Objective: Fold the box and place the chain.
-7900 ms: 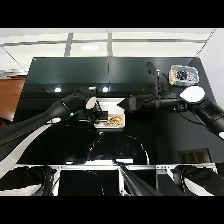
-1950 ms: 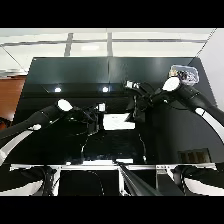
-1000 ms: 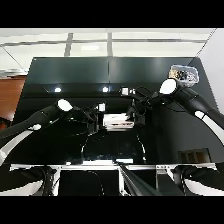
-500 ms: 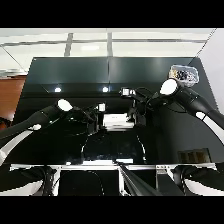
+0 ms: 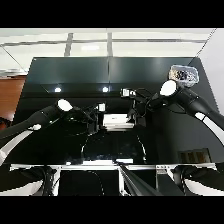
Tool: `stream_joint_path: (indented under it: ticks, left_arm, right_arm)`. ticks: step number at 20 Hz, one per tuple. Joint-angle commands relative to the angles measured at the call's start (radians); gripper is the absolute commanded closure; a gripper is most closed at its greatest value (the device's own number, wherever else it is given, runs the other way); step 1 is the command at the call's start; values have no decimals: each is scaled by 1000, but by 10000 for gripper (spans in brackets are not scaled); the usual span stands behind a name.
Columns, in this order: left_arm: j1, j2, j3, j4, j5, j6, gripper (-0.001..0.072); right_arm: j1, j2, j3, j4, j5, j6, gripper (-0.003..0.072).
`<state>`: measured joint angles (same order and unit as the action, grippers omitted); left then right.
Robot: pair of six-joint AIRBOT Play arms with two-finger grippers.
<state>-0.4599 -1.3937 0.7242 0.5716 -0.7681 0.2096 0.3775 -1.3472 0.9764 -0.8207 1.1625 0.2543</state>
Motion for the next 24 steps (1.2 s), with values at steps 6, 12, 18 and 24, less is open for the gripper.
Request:
stream_joint_path:
  ticks: [6,12,18,24]
  left_arm:
    - [0,-1,0,0,0,0,321]
    - [0,-1,0,0,0,0,321]
    - [0,-1,0,0,0,0,321]
    - [0,-1,0,0,1,0,320]
  right_arm:
    - [11,14,-15,1,43,65,452]
    - [-112,98,-40,25,249,515,664]
    - [-130,96,-290,546,-96,608,665]
    - [-70,89,-303,410,-303,744,665]
